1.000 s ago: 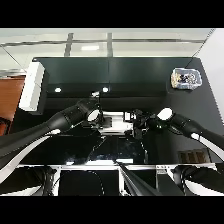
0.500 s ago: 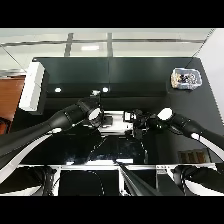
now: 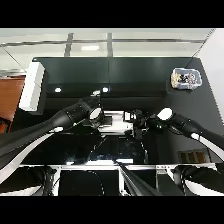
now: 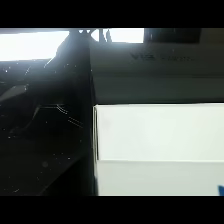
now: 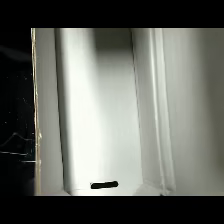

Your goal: Fold the box and place the chain.

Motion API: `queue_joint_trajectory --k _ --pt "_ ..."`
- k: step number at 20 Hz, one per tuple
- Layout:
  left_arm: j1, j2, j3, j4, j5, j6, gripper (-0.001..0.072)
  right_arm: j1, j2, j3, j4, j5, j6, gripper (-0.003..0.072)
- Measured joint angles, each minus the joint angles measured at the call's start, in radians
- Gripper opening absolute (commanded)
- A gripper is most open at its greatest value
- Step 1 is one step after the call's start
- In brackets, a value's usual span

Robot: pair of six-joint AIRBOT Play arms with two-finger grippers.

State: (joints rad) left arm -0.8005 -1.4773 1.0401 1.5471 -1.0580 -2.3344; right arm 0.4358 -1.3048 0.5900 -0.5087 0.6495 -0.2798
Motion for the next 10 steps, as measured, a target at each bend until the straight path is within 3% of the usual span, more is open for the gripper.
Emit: queue_joint_trajectory --k 10 --pt "0.0 -0.003 0.014 -0.003 -0.018 0.031 0.0023 0.0 0.082 0.0 -0.124 0.038 0.108 0.064"
